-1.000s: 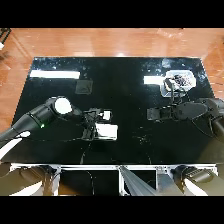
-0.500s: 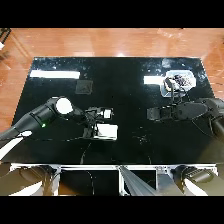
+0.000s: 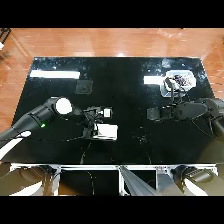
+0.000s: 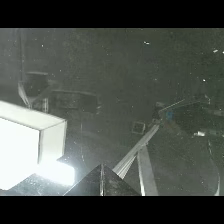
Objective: Fold the box and place the chain.
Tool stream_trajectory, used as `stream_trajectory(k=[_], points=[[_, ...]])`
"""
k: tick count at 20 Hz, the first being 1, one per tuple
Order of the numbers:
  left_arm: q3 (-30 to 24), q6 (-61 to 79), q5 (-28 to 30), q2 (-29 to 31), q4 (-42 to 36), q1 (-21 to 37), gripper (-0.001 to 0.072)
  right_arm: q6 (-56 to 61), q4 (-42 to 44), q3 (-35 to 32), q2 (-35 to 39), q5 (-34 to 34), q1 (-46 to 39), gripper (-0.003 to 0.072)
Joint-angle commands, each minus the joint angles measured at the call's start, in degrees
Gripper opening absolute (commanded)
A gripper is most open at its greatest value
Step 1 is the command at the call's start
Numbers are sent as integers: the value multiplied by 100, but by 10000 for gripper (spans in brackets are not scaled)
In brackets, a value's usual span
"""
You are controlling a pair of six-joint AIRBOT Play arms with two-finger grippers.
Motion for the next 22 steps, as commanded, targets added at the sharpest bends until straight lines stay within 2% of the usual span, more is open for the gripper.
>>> stream_trajectory(k=[1, 22], points=[[-2, -42, -103, 17, -11, 9, 628, 0, 2, -2, -2, 4, -2, 23], [-2, -170, -205, 22, -28, 9, 629, 0, -57, -2, -4, 17, -2, 23]])
